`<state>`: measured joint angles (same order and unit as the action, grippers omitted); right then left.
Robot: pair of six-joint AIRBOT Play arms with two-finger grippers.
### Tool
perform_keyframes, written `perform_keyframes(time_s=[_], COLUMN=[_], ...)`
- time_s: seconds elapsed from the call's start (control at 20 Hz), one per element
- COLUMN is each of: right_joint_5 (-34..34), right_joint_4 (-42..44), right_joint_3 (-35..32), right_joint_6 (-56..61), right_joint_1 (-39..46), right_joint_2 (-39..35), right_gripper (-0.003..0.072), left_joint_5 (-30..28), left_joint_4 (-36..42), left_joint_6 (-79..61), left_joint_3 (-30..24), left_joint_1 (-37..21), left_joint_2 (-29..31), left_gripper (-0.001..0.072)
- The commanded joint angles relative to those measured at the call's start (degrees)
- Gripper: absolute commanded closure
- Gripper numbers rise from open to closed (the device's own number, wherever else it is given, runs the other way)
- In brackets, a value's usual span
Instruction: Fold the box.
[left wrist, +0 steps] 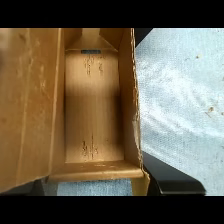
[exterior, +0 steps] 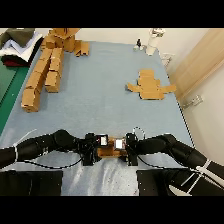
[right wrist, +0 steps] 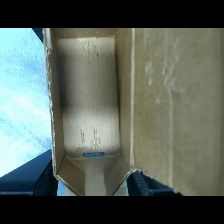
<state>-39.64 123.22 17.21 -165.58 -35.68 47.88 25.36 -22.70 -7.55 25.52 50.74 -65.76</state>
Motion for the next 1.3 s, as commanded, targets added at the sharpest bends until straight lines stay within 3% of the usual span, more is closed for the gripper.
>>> perform_keyframes(time_s=[0.0, 1.05, 1.1, 1.25], right_joint_5=[0.02, 0.17, 0.0, -2.23], right_joint_4=[0.0, -1.73, -0.66, -5.18], right_joint_3=[-0.02, 0.04, 0.46, 1.55], right_joint_6=[-0.09, -0.09, 0.35, 9.35], right_joint_1=[-0.04, -0.04, 0.0, 0.0], right_joint_2=[-0.04, -0.11, -0.11, -2.93], right_gripper=[0.0204, 0.02, -0.0034, -0.0034], left_joint_5=[-0.35, -0.35, -0.35, -0.35], left_joint_4=[-0.04, -0.04, -0.04, -0.04], left_joint_6=[-0.15, -0.15, -0.15, -0.15], left_joint_3=[0.02, 0.04, 0.04, 0.04], left_joint_1=[0.0, -0.02, -0.02, -0.02], left_joint_2=[-0.04, 0.02, 0.0, 0.02], left_gripper=[0.0196, 0.0196, 0.0196, 0.0196])
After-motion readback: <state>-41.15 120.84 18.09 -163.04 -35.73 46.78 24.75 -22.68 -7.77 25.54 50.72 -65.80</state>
